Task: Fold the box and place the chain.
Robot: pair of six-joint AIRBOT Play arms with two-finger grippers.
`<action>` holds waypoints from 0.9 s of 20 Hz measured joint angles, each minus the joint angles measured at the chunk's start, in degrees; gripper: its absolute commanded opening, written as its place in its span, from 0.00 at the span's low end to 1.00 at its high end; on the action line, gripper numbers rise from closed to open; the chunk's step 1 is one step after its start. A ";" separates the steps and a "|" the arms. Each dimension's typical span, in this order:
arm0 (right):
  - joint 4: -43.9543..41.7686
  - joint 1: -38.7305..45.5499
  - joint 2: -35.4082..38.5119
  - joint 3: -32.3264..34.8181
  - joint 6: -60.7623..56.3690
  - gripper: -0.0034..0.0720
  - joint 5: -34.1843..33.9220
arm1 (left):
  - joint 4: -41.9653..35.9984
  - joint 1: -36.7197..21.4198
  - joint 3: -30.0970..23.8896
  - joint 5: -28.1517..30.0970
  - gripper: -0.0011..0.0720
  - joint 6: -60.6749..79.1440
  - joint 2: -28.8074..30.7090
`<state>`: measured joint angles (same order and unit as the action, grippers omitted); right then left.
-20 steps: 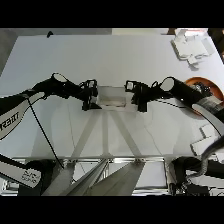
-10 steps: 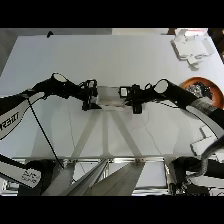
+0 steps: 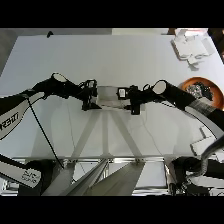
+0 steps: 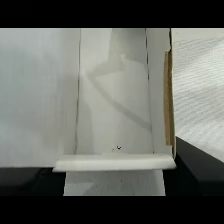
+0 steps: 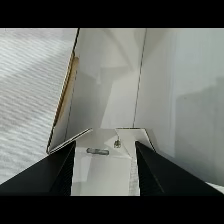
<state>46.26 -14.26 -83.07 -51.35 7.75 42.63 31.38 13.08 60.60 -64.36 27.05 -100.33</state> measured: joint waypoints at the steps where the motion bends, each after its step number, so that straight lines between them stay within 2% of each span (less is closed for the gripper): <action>1: -0.02 0.00 0.00 -0.02 -0.04 0.62 0.00 | 0.00 0.00 0.00 -0.02 0.45 -0.02 0.00; 2: -0.04 0.00 0.00 -0.02 -0.15 0.50 0.02 | 0.00 0.00 0.00 0.00 0.45 -0.02 0.00; 4: -0.15 0.00 -0.02 0.00 -0.24 0.15 0.04 | -0.02 0.00 0.00 -0.02 0.45 -0.07 0.00; 5: -0.46 -0.04 0.00 -0.02 -0.35 0.09 0.04 | -0.04 0.00 0.02 0.00 0.45 -0.09 0.00; 10: 0.07 -0.04 2.03 0.00 -5.53 0.06 0.09 | -0.07 0.00 0.00 0.02 0.45 -0.11 0.00; 14: 1.22 -0.04 7.26 0.00 -13.79 0.06 0.59 | -0.07 0.00 0.00 0.02 0.45 -0.11 0.00; 18: 9.49 0.72 14.84 0.00 -28.11 0.06 1.25 | -0.07 0.00 0.00 0.02 0.45 -0.09 0.00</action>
<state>55.75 -13.54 -68.23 -51.35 -20.36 43.88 31.31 13.08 60.60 -64.34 26.96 -100.33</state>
